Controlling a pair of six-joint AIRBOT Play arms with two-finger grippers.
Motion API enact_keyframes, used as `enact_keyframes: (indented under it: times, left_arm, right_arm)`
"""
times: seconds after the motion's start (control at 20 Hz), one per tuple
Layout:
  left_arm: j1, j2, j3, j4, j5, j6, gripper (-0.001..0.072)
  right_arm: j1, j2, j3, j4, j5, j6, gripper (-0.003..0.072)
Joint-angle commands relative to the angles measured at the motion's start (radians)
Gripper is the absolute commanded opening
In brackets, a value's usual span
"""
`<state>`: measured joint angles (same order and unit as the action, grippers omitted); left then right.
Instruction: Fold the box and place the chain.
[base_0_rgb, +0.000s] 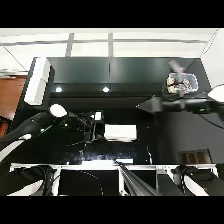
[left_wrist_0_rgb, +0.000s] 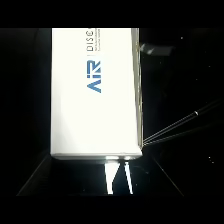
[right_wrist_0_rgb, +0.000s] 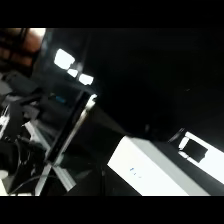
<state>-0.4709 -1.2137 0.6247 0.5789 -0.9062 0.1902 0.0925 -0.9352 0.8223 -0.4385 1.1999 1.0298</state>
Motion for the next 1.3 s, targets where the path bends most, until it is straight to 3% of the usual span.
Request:
enact_keyframes:
  times: [0.0, 0.15, 0.4, 0.6, 1.25]
  left_arm:
    - [-0.010, 0.107, 0.001, 0.075, -0.010, -0.164, 0.0710]
    - [-0.090, 0.095, 0.030, 0.040, 0.050, -0.213, 0.0710]
    - [-0.234, -0.058, 0.212, 0.039, 0.063, -0.296, 0.0710]
    - [-0.274, -0.166, 0.307, 0.038, 0.069, -0.304, 0.0710]
    - [-0.270, -0.207, 0.312, 0.120, 0.041, -0.426, 0.0710]
  right_arm:
    - [-0.163, 0.075, 0.020, -0.044, 0.058, 0.006, 0.0012]
    - [-0.192, 0.075, 0.019, -0.072, -0.010, 0.006, 0.0012]
    - [-0.193, 0.075, 0.019, -0.161, -0.072, 0.041, 0.0012]
    - [-0.205, 0.076, 0.019, -0.189, -0.101, 0.081, 0.0012]
    - [-0.204, 0.076, 0.019, -0.202, -0.104, 0.082, 0.0012]
